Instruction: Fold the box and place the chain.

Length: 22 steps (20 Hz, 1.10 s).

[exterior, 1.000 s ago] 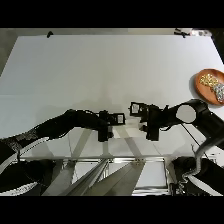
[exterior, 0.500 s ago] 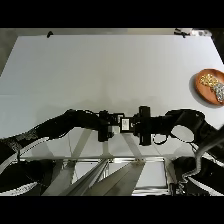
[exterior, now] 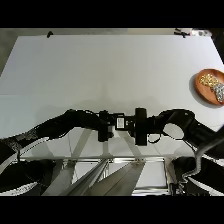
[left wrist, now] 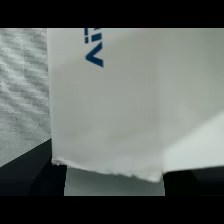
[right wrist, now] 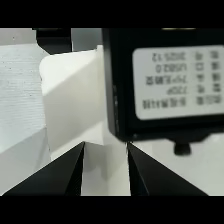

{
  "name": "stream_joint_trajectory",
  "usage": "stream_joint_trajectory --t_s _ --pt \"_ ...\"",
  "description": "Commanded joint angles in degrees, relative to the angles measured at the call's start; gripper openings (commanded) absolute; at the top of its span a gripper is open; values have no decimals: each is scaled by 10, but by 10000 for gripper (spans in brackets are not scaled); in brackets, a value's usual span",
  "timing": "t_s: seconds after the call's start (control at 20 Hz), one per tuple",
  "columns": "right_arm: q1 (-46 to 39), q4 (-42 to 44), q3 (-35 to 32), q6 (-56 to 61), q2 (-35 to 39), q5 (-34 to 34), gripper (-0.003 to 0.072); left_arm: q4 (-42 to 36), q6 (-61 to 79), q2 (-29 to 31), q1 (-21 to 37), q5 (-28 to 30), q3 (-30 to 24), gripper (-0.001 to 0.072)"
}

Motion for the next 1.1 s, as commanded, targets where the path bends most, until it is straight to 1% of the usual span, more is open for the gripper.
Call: stream_joint_trajectory --t_s 0.0,0.3,0.9,1.0,1.05 --pt "1 1 0 2 -24 -5 291 0 0 0 0 0 0 13" --pt "0 0 0 2 -24 -33 291 0 0 0 0 0 0 13" --pt "-23 0 1 1 -21 -31 288 0 0 0 0 0 0 13" --pt "-23 0 2 1 -21 -32 256 0 0 0 0 0 0 13" --pt "-23 0 2 1 -21 -34 256 0 0 0 0 0 0 13"
